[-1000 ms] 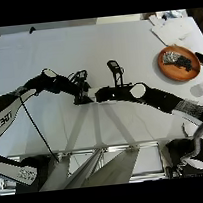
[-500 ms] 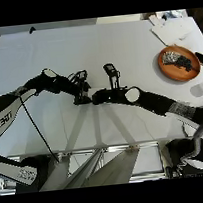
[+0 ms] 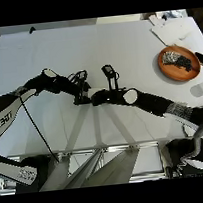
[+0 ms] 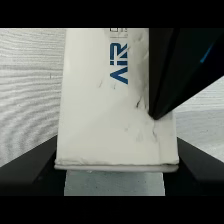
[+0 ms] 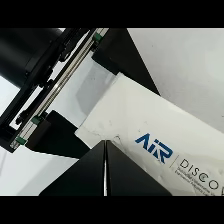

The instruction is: Fold the box and place the chain.

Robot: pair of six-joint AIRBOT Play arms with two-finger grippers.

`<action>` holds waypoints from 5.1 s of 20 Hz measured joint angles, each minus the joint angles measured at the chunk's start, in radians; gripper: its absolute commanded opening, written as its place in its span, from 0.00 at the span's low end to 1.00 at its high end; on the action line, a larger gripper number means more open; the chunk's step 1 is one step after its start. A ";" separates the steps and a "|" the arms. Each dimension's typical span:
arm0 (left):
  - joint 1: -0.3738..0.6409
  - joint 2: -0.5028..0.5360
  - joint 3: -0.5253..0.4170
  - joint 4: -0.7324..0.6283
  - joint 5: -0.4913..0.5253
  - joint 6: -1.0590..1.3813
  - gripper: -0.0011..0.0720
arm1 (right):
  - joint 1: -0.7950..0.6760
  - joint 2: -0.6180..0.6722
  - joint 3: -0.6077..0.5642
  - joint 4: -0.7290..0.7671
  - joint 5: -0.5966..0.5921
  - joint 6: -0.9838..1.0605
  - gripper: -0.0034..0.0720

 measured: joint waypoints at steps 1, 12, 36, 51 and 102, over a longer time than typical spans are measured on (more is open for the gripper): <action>0.000 0.000 0.000 0.000 0.000 0.000 0.56 | 0.000 0.000 -0.001 -0.002 0.003 0.000 0.05; 0.000 0.000 0.000 -0.001 -0.002 -0.003 0.56 | 0.000 0.017 -0.004 -0.038 0.025 0.003 0.05; 0.000 0.000 0.000 -0.002 0.000 -0.002 0.56 | -0.688 0.429 -0.003 -0.900 0.471 0.347 0.06; 0.001 0.070 0.000 0.000 -0.042 -0.130 0.02 | -0.743 0.433 -0.003 -1.032 0.720 0.415 0.06; 0.672 0.217 -0.002 0.562 0.468 -1.201 0.98 | -0.743 0.433 -0.003 -1.033 0.724 0.415 0.06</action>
